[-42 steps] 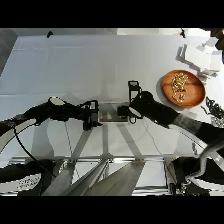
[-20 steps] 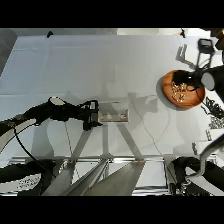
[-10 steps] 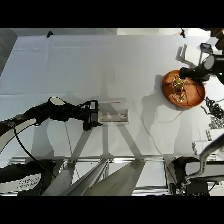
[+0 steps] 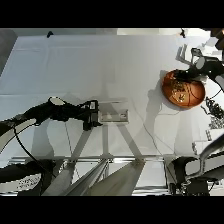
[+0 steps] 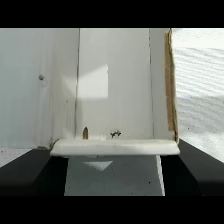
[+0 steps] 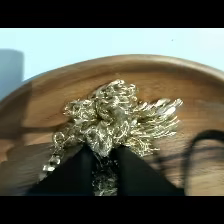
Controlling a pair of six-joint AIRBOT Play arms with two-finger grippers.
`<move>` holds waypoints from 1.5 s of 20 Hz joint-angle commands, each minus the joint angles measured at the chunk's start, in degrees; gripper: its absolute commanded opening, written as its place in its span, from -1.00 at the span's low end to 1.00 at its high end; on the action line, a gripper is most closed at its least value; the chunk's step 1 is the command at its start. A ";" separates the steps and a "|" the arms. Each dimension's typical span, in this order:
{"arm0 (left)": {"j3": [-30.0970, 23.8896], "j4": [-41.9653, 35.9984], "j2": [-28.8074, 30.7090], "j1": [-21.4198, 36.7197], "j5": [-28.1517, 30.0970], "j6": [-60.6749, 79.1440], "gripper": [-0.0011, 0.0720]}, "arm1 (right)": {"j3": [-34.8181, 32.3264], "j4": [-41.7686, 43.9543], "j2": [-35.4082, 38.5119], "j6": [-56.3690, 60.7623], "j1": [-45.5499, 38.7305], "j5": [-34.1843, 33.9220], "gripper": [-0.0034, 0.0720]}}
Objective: Fold the box and place the chain.
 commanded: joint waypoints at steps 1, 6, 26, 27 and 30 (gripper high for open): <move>-0.02 0.02 0.02 -0.02 0.02 0.02 -0.11 | 0.15 0.28 1.55 -0.11 -0.02 1.49 -0.89; -0.02 0.02 0.02 -0.02 0.02 0.02 -0.11 | 0.15 -1.03 11.45 -2.08 -0.02 6.51 -0.90; -0.02 0.00 0.02 -0.02 0.00 0.02 -0.11 | -14.38 3.72 39.91 -4.42 39.47 23.74 -0.90; -0.02 0.02 0.02 -0.02 0.02 0.02 -0.11 | -14.38 3.74 39.89 -3.58 41.99 21.59 -0.90; -0.02 0.00 0.02 -0.02 0.02 0.02 -0.11 | -14.36 3.80 39.89 -0.52 48.15 14.91 -0.90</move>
